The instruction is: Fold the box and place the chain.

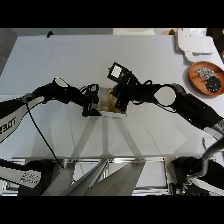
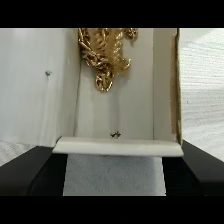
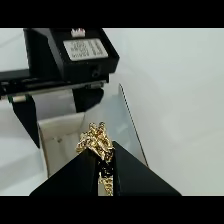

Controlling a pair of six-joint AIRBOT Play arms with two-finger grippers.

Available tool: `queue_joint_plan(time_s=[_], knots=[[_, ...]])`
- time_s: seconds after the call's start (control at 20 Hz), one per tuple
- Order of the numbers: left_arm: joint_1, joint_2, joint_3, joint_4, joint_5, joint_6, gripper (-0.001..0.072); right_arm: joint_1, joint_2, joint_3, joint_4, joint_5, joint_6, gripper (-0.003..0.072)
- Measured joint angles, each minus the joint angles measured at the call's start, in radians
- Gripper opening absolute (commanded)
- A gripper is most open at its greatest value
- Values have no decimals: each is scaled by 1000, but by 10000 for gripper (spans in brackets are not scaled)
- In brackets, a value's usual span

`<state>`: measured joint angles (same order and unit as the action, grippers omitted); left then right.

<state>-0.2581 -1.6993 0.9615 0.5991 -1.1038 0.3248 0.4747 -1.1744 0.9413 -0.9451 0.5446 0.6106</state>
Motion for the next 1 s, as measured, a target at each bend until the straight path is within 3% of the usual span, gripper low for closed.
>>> queue_joint_plan(time_s=[0.5, 0.55, 0.65, 0.7, 1.0], knots=[[0, 0, 0, 0, 0, 0, 261, 21, -171, 0, -66, 109, 169, 17], [0, 0, 0, 0, 0, 0, 261, 21, -182, 0, -68, 117, 177, 44], [0, 0, 0, 0, 0, 0, 261, 21, -197, 0, -71, 131, 188, 241], [0, 0, 0, 0, 0, 0, 261, 21, -202, 0, -71, 136, 191, 278], [0, 0, 0, 0, 0, 0, 261, 21, -147, 0, -50, 182, 201, 272]])
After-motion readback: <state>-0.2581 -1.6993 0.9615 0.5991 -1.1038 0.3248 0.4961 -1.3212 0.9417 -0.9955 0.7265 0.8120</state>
